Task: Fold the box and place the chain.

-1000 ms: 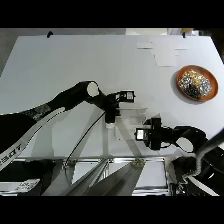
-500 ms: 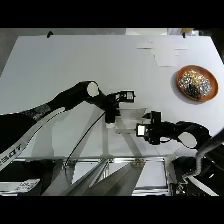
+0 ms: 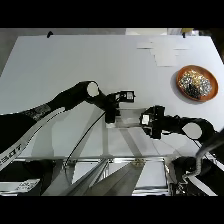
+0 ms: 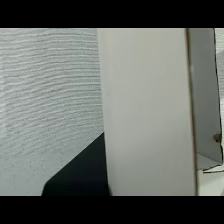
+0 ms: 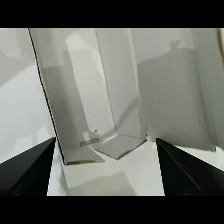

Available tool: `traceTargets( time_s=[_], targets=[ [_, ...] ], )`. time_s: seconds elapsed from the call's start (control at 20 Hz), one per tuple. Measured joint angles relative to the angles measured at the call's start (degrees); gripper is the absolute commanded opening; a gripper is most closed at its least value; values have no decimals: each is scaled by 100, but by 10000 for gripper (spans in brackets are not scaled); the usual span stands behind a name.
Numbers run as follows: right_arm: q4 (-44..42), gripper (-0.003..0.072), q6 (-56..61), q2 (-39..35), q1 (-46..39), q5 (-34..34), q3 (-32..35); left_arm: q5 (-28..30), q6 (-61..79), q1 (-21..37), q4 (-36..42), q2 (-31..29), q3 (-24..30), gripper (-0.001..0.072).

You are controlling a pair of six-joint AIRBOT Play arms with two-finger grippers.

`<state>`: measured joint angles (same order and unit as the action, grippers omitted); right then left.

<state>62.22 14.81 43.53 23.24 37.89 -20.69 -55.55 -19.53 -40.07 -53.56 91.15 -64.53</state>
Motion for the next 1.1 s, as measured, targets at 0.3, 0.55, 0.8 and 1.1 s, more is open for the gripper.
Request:
traceTargets(
  time_s=[0.3,0.55,0.8,1.1],
  targets=[
    [-448,687,-306,37,-476,205,-9,-4,-2,0,2,0,0,11],
    [-892,687,-813,262,-748,291,-11,-4,-2,0,2,0,0,11],
    [-1314,687,-1458,841,-927,356,-11,-4,-2,0,2,0,0,11],
    [-2096,686,-2828,1436,-1421,647,-85,-4,-2,0,2,0,0,11]
  ],
)
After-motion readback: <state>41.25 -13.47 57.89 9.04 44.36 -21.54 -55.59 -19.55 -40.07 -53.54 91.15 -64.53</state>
